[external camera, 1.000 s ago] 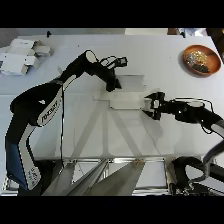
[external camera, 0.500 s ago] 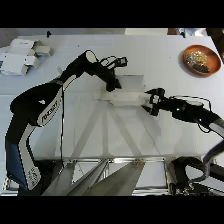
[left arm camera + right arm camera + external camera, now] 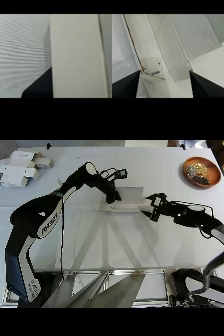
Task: Fold the box and place the chain.
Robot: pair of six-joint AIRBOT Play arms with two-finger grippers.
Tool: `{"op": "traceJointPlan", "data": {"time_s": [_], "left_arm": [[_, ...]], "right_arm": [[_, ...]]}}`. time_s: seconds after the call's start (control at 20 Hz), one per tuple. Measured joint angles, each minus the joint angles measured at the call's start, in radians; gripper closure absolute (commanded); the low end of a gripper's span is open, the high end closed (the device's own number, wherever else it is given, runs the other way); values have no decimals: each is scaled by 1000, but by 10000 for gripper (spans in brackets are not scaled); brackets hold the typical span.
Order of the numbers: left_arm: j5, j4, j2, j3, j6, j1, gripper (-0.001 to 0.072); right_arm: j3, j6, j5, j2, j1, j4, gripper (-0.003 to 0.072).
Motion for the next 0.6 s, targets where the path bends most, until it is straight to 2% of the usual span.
{"op": "traceJointPlan", "data": {"time_s": [0.6], "left_arm": [[0,0,0,0,0,0,695]], "right_arm": [[230,210,147,-181,-24,-185,-4]]}}
